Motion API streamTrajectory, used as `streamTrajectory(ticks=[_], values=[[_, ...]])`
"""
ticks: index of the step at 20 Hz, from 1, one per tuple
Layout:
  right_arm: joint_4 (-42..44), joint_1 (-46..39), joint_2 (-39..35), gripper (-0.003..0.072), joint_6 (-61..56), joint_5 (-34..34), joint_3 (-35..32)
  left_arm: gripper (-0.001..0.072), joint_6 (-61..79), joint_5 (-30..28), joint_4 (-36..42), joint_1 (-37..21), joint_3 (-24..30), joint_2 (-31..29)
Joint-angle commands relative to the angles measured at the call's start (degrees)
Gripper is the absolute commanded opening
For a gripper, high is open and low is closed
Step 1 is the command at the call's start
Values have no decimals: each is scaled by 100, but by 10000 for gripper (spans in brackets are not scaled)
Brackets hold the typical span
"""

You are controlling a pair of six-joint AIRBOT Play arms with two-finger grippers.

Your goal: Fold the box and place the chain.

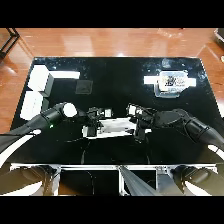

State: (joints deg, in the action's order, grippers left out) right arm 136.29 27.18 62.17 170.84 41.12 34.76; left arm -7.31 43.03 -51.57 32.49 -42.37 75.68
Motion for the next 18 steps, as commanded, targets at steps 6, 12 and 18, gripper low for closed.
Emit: streamTrajectory(ticks=[6,12,18], values=[[20,260,468,698,26,525,177,19,0,-59,-11,0,2,2],[-181,356,737,698,26,496,114,19,-2,125,-31,0,2,2],[-306,363,737,699,26,280,-74,19,-223,114,-28,0,2,2]])
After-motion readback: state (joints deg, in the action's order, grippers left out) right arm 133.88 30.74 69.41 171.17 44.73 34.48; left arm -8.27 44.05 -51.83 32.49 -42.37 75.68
